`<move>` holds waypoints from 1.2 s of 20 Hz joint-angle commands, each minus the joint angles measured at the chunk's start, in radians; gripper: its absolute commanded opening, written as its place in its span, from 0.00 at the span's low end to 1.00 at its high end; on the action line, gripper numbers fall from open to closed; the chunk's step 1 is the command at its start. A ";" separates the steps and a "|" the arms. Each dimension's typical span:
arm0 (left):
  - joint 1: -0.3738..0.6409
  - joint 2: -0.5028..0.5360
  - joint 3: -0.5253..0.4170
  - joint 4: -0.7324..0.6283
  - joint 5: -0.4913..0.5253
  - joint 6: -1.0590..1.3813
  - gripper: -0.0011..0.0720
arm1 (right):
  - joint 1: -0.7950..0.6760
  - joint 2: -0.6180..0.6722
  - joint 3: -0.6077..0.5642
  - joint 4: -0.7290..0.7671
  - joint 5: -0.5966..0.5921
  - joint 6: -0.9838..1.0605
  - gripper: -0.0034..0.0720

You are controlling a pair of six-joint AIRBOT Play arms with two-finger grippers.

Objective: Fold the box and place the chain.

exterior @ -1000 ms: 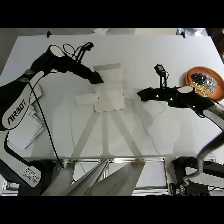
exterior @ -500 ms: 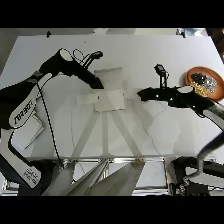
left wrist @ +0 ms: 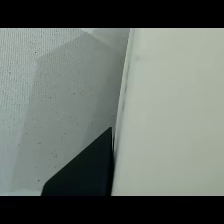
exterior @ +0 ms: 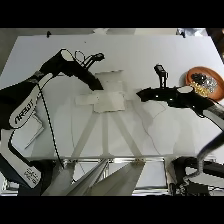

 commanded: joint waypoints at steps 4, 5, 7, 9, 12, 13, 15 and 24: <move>-0.001 0.000 0.000 0.004 -0.009 0.006 0.03 | 0.000 0.000 0.003 -0.009 -0.020 0.000 0.07; -0.001 0.000 0.000 0.003 -0.008 0.006 0.03 | -0.001 0.000 0.003 -0.011 -0.072 0.000 0.07; -0.001 0.000 0.000 -0.003 -0.008 0.006 0.03 | -0.001 0.000 0.003 -0.016 -0.125 0.000 0.07; -0.001 0.000 0.000 -0.014 -0.008 0.006 0.03 | -0.001 0.000 0.003 -0.016 -0.127 0.000 0.07; -0.002 0.000 0.000 -0.020 -0.003 0.007 0.03 | -0.001 0.000 0.003 -0.015 -0.124 0.000 0.07; -0.002 0.000 0.000 -0.020 -0.004 0.007 0.03 | -0.001 0.000 0.003 -0.015 -0.124 0.000 0.07; -0.002 0.000 0.000 -0.020 -0.005 0.007 0.03 | -0.001 0.001 0.003 -0.014 -0.105 0.008 0.07; 0.000 0.045 0.000 -0.026 -0.145 0.336 0.03 | -0.039 0.165 0.004 -0.140 -0.021 0.010 0.68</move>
